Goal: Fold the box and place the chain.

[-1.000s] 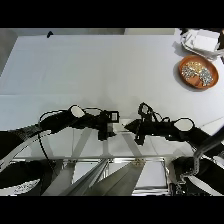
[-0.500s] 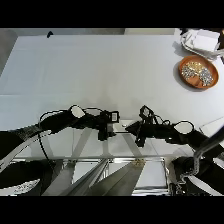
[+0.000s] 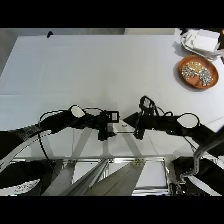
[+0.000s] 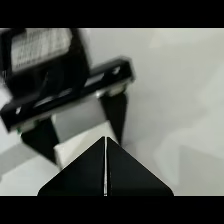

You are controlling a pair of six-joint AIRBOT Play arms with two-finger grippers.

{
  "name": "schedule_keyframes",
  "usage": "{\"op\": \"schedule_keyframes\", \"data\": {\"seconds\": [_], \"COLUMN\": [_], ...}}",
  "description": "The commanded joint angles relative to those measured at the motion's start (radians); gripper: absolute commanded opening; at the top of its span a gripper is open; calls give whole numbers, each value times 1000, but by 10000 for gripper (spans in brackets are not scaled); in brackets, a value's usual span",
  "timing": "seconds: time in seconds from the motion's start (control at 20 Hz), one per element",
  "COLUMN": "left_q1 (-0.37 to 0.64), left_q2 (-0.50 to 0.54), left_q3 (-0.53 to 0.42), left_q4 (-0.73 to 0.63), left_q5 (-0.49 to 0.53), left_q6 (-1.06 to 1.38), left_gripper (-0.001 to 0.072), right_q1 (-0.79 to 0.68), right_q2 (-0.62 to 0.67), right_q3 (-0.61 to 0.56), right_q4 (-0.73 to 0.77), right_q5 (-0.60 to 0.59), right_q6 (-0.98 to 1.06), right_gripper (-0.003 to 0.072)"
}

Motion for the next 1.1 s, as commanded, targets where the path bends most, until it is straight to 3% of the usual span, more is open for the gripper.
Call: {"op": "schedule_keyframes", "data": {"seconds": [0.0, 0.15, 0.35, 0.45, 0.6, 1.05], "left_q1": [1, 0, 1, 1, 1, 0], "left_q2": [0, 0, 1, 0, 0, 1], "left_q3": [0, 0, 0, 0, 0, 0], "left_q4": [3, 3, 3, 3, 3, -17], "left_q5": [1, 1, 1, 1, -1, -68], "left_q6": [3, 3, 3, 3, 3, 2], "left_gripper": [311, 311, 311, 311, 311, 311], "right_q1": [-51, -195, -421, -513, -589, -590], "right_q2": [25, 25, -2, -14, -14, -14], "right_q3": [168, 264, 266, 250, 212, 189], "right_q4": [-524, -912, -1103, -1149, -1138, -1077], "right_q5": [36, 276, 630, 733, 790, 749], "right_q6": [601, 999, 1152, 1174, 1182, 1223], "right_gripper": [13, 12, 16, 16, 16, 17]}}
